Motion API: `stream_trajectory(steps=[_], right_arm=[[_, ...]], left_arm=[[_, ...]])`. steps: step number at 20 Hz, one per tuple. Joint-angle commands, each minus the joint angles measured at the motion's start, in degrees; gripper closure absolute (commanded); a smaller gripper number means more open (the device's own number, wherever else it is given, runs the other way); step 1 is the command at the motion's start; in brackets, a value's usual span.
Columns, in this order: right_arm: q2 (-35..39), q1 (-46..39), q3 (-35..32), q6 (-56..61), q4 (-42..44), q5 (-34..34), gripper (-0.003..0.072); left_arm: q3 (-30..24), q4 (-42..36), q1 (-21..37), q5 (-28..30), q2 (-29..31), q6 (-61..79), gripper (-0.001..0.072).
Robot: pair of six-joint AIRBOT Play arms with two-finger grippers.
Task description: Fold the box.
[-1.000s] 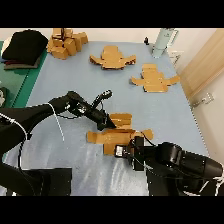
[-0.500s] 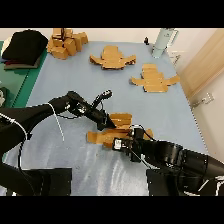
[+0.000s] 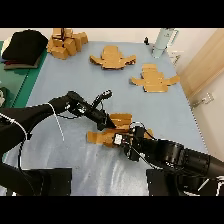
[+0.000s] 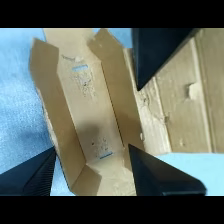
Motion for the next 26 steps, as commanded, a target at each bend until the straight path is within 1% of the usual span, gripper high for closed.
stream_trajectory(steps=[1, 7, 13, 14, 15, 16, 19, 20, 21, 22, 26], right_arm=[[0.0, -1.0, 0.5, 2.4, 0.2, -1.7, -0.0034], [1.5, -4.9, 0.5, 2.1, 0.1, -3.4, -0.0034], [2.3, -7.9, 0.5, -5.3, 1.1, -1.7, -0.0034], [2.3, -9.2, 0.5, -9.3, 3.4, -0.3, -0.0034], [2.1, -11.4, 0.5, -15.6, 7.8, 1.4, -0.0034], [1.7, -14.4, 0.5, -22.4, 13.9, 2.7, -0.0034], [0.0, -25.6, 0.5, -49.6, 40.7, 2.3, -0.0034], [-0.9, -28.5, 0.5, -56.0, 46.4, 1.1, -0.0034], [-2.1, -30.9, 0.6, -60.6, 50.4, -0.3, -0.0034], [-3.5, -32.5, 0.6, -63.4, 52.3, -1.3, -0.0034], [-9.8, -34.6, 2.6, -71.5, 55.6, -3.1, -0.0034]], left_arm=[[0.0, 0.0, 0.0, 0.0, 0.0, 0.0, 0.0696], [0.0, 0.0, 0.0, 0.0, 0.0, 0.0, 0.0696], [0.0, 0.0, 0.0, 0.0, 0.0, 0.0, 0.0696], [0.0, 0.0, 0.0, 0.0, 0.0, 0.0, 0.0696], [0.0, 0.0, 0.0, 0.0, 0.0, 0.0, 0.0696], [0.0, 0.0, 0.0, 0.0, 0.0, 0.0, 0.0696], [0.0, 0.0, 0.0, 0.0, 0.0, 0.0, 0.0696], [0.0, 0.0, 0.0, 0.0, 0.0, 0.0, 0.0696], [0.0, 0.0, 0.0, 0.0, 0.0, 0.0, 0.0696], [0.0, 0.0, 0.0, 0.0, 0.0, 0.0, 0.0696], [0.0, 0.0, 0.0, 0.0, 0.0, 0.0, 0.0696]])
